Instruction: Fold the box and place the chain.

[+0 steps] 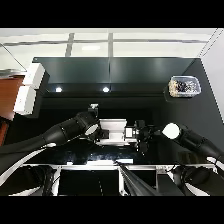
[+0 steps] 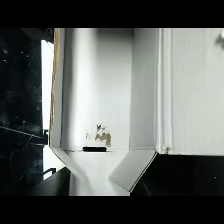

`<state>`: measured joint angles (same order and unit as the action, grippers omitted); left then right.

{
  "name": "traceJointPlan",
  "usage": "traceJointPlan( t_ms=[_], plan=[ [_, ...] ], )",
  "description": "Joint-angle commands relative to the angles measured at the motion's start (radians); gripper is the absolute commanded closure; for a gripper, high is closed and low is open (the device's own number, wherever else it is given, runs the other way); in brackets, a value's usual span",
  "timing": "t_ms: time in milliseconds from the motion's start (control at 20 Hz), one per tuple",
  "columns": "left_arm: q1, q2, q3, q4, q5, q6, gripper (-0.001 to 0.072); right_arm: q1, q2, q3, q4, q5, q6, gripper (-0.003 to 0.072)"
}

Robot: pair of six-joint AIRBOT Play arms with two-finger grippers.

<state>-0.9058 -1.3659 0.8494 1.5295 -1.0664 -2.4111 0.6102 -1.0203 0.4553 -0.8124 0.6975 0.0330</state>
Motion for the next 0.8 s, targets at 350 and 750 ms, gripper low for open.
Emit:
traceJointPlan(
  t_ms=[350, 750],
  plan=[
    [0.000, -0.002, -0.004, -0.006, 0.008, 0.000, 0.0680, 0.023, 0.000, 0.001, 0.000, 0.001, 0.139, 0.0451],
    [0.000, -0.002, -0.004, -0.021, 0.010, 0.000, 0.0680, 0.023, -0.001, 0.001, 0.082, -0.014, 0.147, 0.0451]
  ],
)
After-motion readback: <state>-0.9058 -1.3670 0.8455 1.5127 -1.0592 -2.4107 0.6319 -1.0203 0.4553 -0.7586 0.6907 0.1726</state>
